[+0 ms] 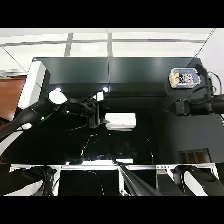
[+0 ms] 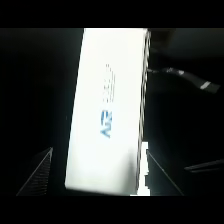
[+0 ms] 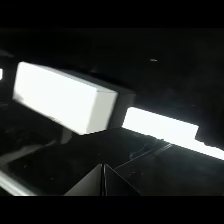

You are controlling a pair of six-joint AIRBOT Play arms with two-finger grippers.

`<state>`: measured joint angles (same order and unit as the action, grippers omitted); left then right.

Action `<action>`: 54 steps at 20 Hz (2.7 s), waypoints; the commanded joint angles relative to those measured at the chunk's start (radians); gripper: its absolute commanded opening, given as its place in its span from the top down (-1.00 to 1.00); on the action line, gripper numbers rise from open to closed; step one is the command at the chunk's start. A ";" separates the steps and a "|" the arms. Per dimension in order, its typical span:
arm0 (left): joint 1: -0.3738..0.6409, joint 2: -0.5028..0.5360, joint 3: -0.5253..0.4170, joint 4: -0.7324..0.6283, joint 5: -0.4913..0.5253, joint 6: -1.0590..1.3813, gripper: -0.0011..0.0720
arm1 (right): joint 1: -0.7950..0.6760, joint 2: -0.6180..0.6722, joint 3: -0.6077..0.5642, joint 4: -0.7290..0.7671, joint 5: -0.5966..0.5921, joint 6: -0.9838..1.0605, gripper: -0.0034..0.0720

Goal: Fold the box and place the chain.

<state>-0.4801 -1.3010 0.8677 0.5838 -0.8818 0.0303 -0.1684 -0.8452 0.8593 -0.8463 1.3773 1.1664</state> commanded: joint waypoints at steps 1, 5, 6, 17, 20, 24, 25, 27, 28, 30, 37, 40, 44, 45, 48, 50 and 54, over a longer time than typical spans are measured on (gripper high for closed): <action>-0.087 -0.082 0.141 0.106 -0.011 -0.180 -0.97 | -0.033 0.033 -0.011 -0.038 -0.047 0.035 0.87; -0.133 -0.254 0.296 0.178 -0.055 -0.275 -0.97 | -0.033 0.033 -0.016 -0.038 -0.068 0.035 0.87; -0.130 -0.278 0.316 0.174 -0.075 -0.294 -0.97 | -0.033 0.033 -0.016 -0.038 -0.068 0.035 0.87; -0.132 -0.301 0.332 0.175 -0.185 -0.308 -0.97 | -0.033 0.033 -0.016 -0.045 -0.076 0.035 0.87; -0.133 -0.301 0.332 0.179 -0.198 -0.308 -0.97 | -0.033 0.033 -0.016 -0.044 -0.076 0.035 0.87; -0.161 -0.301 0.333 0.244 -0.192 -0.316 -0.97 | -0.033 0.033 -0.016 -0.044 -0.076 0.035 0.87; -0.168 -0.301 0.333 0.259 -0.187 -0.320 -0.97 | -0.033 0.033 -0.016 -0.044 -0.076 0.035 0.87; -0.183 -0.302 0.335 0.307 -0.162 -0.357 -0.98 | -0.033 0.033 -0.016 -0.044 -0.076 0.035 0.87; -0.192 -0.301 0.335 0.335 -0.152 -0.369 -0.98 | -0.033 0.033 -0.016 -0.044 -0.076 0.035 0.87; -0.210 -0.302 0.335 0.382 -0.126 -0.402 -0.98 | -0.033 0.033 -0.016 -0.044 -0.077 0.035 0.87; -0.311 -0.334 0.336 0.471 0.021 -0.436 -0.39 | -0.033 0.033 -0.016 -0.046 -0.114 0.039 0.87; -0.295 -0.316 0.401 0.683 -0.135 -0.688 0.23 | -0.033 0.033 -0.016 -0.048 -0.126 0.039 0.87; -0.138 -0.220 0.471 0.888 -0.378 -1.053 0.23 | -0.033 0.033 -0.016 -0.048 -0.129 0.039 0.87; -0.070 -0.186 0.468 0.919 -0.444 -1.138 0.23 | -0.033 0.033 -0.016 -0.047 -0.129 0.039 0.87; 0.179 -0.086 0.418 0.943 -0.589 -1.287 0.23 | -0.033 0.033 -0.016 -0.048 -0.125 0.039 0.87; 0.381 -0.019 0.339 0.941 -0.603 -1.372 0.23 | -0.033 0.033 -0.016 -0.047 -0.124 0.039 0.87; 0.758 0.035 0.213 0.939 -0.622 -1.449 0.22 | -0.033 0.033 -0.016 -0.048 -0.126 0.038 0.87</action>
<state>0.0334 -1.3090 1.1519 1.5116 -1.4502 -1.3186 -0.2008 -0.8127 0.8433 -0.8940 1.2522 1.2049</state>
